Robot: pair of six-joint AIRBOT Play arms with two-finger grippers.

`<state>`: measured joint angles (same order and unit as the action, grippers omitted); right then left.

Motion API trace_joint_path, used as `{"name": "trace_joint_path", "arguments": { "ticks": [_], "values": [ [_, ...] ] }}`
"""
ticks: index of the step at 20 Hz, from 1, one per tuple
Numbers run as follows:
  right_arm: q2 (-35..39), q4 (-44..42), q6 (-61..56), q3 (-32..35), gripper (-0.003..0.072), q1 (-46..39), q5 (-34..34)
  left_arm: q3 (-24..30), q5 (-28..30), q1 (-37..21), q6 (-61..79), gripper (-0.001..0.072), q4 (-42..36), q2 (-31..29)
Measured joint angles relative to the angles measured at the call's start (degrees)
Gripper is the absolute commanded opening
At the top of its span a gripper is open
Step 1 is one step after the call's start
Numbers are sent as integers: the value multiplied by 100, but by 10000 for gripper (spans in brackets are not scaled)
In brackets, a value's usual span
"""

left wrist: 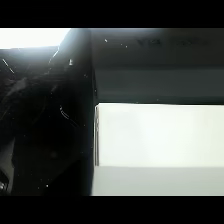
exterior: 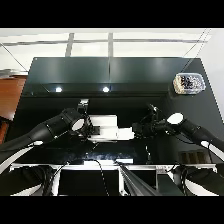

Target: Fold the box and place the chain.

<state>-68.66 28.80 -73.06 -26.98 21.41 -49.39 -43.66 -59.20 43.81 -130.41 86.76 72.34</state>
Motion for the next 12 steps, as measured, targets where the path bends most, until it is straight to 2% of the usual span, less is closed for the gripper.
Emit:
{"name": "trace_joint_path", "arguments": {
  "ticks": [6, 12],
  "values": [
    [-48, -164, 260, -177, 492, 107, -570, 0, -2, 0, 2, 33, -24, 0],
    [-48, -415, 372, -487, 492, 162, -809, 0, -2, 0, 13, 33, -28, 0]
  ]
}}
